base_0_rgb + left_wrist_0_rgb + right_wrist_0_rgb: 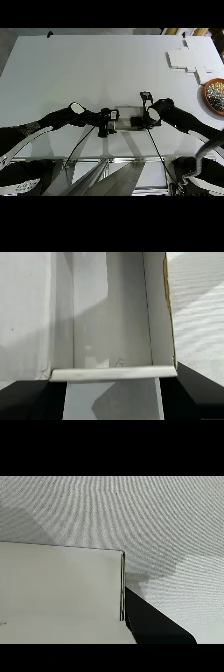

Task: Fold the box and place the chain.

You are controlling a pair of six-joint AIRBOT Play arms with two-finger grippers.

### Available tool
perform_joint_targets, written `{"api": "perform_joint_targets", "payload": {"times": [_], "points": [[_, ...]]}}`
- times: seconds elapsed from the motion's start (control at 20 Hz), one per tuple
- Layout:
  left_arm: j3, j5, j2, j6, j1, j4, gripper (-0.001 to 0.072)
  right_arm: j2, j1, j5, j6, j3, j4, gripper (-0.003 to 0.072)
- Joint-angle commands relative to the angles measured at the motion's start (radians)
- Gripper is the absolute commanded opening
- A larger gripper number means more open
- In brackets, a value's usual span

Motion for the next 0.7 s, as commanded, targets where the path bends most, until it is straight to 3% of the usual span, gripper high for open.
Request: {"api": "perform_joint_targets", "payload": {"times": [0.0,0.05,0.25,0.65], "points": [[0.0,0.001,0.001,0.0,0.0,0.0,0.0092,0.013,0.001,-0.005,-0.002,0.002,-0.002,0.0251],[0.0,0.001,0.0,0.0,0.0,0.0,0.0092,0.025,0.001,-0.008,-0.012,0.003,-0.008,0.0257],[0.0,0.001,0.0,0.0,0.0,0.0,0.0092,0.068,0.001,-0.008,-0.023,0.003,-0.031,0.0398],[0.0,0.001,0.0,0.0,0.0,0.0,0.0092,0.071,0.001,0.039,0.038,0.003,-0.119,0.0396]]}}
